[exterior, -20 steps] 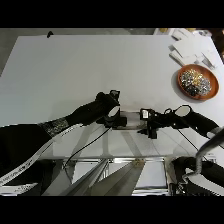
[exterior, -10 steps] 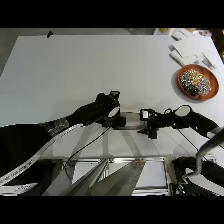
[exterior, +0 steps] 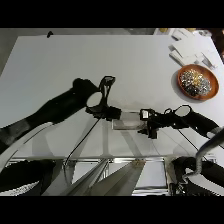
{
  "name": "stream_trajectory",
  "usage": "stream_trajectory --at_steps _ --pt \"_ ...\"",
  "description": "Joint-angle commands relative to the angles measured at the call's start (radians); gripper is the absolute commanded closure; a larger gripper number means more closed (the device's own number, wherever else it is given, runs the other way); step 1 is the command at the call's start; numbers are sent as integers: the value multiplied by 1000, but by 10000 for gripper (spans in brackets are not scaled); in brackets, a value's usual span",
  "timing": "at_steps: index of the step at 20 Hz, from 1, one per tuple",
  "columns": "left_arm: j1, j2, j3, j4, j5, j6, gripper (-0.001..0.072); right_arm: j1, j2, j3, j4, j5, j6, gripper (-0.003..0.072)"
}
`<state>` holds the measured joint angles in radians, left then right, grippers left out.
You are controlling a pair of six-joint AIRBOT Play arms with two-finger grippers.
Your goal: Fold the box and place the chain.
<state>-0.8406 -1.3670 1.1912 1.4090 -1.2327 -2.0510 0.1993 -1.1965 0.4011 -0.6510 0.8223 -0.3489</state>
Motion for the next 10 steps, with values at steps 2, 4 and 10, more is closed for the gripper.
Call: stream_trajectory --at_steps 2,4,10 --pt "87 149 -14 -31 -166 348 112 0 0 0 1 1 0 287" --pt "148 208 -75 -91 -190 660 60 0 0 0 0 0 0 287" --pt "318 252 -428 -472 84 1891 14 0 0 0 0 1 0 287"
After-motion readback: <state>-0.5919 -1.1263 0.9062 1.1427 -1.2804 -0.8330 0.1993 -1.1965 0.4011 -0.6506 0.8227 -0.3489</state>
